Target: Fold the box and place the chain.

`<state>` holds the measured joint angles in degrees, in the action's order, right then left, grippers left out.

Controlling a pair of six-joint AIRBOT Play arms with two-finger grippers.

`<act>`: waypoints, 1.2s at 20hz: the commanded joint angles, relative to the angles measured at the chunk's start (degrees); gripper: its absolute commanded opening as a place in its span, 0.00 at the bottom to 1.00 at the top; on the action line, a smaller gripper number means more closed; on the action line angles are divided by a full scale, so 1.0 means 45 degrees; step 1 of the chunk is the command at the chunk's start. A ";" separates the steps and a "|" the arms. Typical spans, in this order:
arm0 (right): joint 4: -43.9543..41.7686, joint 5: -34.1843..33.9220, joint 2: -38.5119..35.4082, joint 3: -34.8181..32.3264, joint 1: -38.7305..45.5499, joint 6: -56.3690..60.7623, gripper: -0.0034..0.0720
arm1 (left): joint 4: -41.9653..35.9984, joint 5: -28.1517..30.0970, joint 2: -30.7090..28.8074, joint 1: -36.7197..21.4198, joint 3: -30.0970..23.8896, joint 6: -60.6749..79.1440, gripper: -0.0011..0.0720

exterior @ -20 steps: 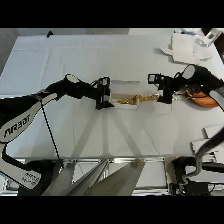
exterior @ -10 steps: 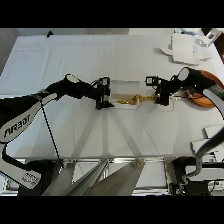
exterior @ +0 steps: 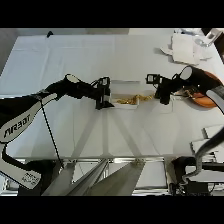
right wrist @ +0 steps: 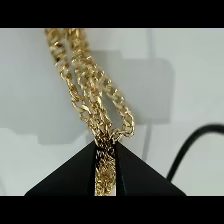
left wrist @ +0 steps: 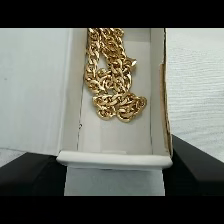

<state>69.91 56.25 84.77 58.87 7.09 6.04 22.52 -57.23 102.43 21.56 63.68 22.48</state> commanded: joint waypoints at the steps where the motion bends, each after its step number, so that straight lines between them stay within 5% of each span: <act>1: -0.2229 0.0321 -0.1195 0.0015 0.0000 0.0170 0.06 | 0.0005 0.0000 -0.0005 -0.0005 0.0010 0.0000 0.45; 11: -0.5697 0.0758 -0.2992 0.0015 -0.1423 0.2331 0.06 | 0.0005 0.0000 -0.0005 -0.0005 0.0010 0.0000 0.45; 19: -0.6980 -0.1982 -0.2977 0.0015 -0.4075 0.2370 0.06 | 0.0005 0.0000 -0.0005 -0.0005 0.0010 0.0000 0.45; 24: -0.6781 -0.2336 -0.2254 0.0015 -0.4328 0.2783 0.06 | 0.0005 0.0000 -0.0005 -0.0005 0.0010 0.0000 0.45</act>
<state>39.33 47.48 72.82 58.87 -11.42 16.93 22.55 -57.25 102.43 21.56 63.68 22.46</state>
